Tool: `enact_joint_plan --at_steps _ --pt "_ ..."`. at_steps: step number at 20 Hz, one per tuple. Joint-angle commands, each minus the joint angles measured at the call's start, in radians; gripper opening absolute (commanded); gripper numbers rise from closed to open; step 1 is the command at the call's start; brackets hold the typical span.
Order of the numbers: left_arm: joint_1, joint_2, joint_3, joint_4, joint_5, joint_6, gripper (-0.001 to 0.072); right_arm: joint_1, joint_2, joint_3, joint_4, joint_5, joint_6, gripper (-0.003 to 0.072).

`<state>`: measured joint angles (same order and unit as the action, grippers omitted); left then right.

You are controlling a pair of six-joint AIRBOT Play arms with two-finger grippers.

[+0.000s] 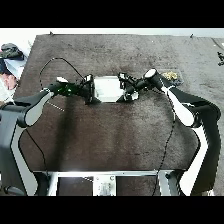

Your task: Fold the box and place the chain.

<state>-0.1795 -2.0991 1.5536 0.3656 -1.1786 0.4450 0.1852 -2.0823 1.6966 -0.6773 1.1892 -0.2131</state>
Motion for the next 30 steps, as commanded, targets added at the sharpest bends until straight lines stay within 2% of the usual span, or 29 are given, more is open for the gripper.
enact_joint_plan --at_steps 1,15,16,17,24,30 --pt "0.001 -0.001 0.001 0.0 0.0 0.0 0.0478 0.0 0.0 0.001 0.0 0.0 0.0 0.0597" --pt "0.001 -0.001 0.001 0.0 0.0 0.0 0.0478 0.001 0.005 0.002 0.0 0.013 0.033 0.0598" --pt "0.001 -0.001 0.001 0.0 0.0 0.0 0.0477 -0.002 0.011 0.003 -0.001 0.026 0.043 0.0634" --pt "0.001 -0.001 0.0 0.0 0.0 0.0 0.0477 -0.008 0.018 0.003 0.0 0.037 0.066 0.072" --pt "0.001 -0.001 0.0 0.0 0.0 0.0 0.0478 -0.061 0.063 0.003 -0.077 0.098 0.13 0.072" --pt "0.001 -0.001 0.001 0.0 0.0 0.0 0.0477 -0.095 0.159 0.003 -0.054 0.098 0.274 0.072"
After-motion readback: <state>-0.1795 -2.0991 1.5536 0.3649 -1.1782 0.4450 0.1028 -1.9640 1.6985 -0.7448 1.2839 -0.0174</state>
